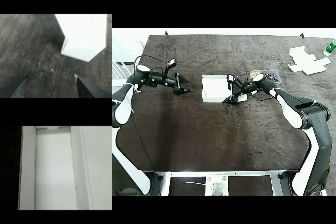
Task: Fold the box and place the chain.
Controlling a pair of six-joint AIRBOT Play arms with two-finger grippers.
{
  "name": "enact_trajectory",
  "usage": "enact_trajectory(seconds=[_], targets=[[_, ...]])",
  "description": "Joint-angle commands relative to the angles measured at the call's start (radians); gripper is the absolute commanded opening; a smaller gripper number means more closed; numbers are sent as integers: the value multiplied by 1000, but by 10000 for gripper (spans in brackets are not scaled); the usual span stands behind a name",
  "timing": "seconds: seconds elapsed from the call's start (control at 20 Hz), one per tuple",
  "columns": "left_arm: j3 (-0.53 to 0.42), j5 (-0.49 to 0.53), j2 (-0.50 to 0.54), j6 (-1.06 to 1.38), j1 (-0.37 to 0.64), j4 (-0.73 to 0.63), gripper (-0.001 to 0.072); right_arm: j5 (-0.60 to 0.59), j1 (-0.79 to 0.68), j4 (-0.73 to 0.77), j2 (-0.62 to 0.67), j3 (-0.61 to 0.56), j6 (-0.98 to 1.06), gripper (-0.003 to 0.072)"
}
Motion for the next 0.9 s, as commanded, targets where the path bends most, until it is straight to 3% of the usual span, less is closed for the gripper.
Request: enact_trajectory(seconds=[0.0,0.45,0.85], targets=[[1,-12,-2,116,-9,-6,703,0,1,0,1,0,0,568],[3,0,-55,141,-39,-89,702,0,1,0,1,0,0,567],[111,-69,-155,108,-98,-98,701,0,1,0,1,0,0,568]])
